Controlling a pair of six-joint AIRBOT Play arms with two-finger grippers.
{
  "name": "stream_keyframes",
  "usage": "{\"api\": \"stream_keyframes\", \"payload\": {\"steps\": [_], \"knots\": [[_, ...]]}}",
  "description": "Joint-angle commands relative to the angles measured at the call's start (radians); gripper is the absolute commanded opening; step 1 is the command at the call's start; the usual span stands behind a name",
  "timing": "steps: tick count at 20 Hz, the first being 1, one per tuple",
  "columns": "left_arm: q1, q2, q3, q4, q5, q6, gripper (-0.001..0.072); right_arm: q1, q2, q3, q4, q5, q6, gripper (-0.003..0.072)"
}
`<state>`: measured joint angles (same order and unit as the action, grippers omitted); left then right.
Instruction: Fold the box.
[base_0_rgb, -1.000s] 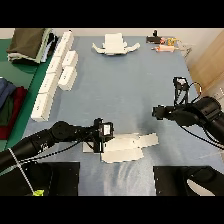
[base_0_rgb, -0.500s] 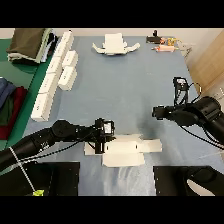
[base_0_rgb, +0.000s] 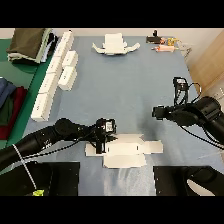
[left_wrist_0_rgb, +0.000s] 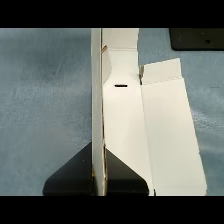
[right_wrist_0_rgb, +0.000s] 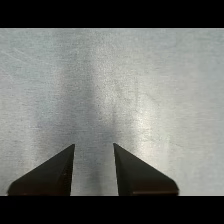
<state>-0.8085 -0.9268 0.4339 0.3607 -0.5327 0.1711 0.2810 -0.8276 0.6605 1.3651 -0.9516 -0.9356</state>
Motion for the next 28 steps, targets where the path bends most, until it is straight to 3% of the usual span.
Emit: {"api": "stream_keyframes", "payload": {"steps": [1, 14, 15, 16, 17, 18, 22, 28], "knots": [[0.000, -0.029, 0.001, -0.001, -0.003, -0.003, 0.0014, 0.001, 0.000, 0.001, 0.005, -0.005, 0.000, 0.0385], [0.000, -0.032, -0.005, -0.001, -0.071, -0.009, 0.0015, 0.001, 0.000, 0.001, 0.012, -0.057, 0.000, 0.0382], [0.000, -0.032, -0.005, -0.002, -0.070, -0.017, 0.0015, 0.001, 0.000, 0.001, 0.013, -0.072, 0.000, 0.0342], [0.000, -0.032, -0.005, -0.002, -0.069, -0.027, 0.0015, 0.001, 0.000, 0.001, 0.021, -0.089, -0.017, 0.0232], [0.000, -0.032, -0.005, -0.002, -0.070, -0.043, 0.0015, 0.001, 0.000, 0.001, 0.045, -0.108, -0.060, 0.0071], [0.000, -0.032, -0.005, -0.002, -0.072, -0.069, 0.0015, 0.001, 0.000, 0.001, 0.084, -0.128, -0.101, 0.0005], [0.000, -0.032, -0.005, -0.001, -0.098, -0.135, 0.0015, 0.043, 0.004, 0.001, 0.267, -0.258, -0.245, 0.0003], [0.000, -0.032, -0.005, -0.001, -0.098, -0.135, 0.0015, 0.354, 0.120, -0.010, 0.263, -0.402, -0.084, 0.0003]]}}
